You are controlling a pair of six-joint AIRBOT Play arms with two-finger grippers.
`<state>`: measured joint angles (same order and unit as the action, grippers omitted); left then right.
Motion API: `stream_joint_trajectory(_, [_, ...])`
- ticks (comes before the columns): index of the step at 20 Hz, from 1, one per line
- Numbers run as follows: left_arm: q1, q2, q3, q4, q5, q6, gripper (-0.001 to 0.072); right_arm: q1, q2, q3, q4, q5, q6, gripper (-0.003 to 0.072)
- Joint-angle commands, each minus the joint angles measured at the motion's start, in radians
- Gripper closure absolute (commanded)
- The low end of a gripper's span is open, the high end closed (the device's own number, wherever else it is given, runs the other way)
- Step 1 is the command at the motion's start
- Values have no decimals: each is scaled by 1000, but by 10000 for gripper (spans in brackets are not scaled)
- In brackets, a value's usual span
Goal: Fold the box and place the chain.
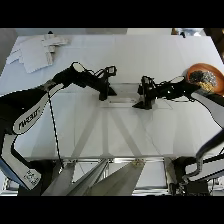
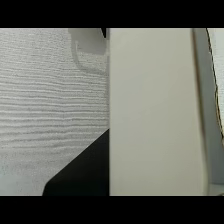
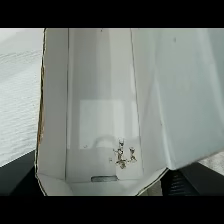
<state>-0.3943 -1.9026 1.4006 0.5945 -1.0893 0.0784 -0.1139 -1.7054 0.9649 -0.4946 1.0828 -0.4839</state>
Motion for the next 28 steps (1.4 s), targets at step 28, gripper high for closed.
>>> stream_joint_trajectory(28, [0,0,0,0,0,0,700,0,0,1,-5,-2,0,179])
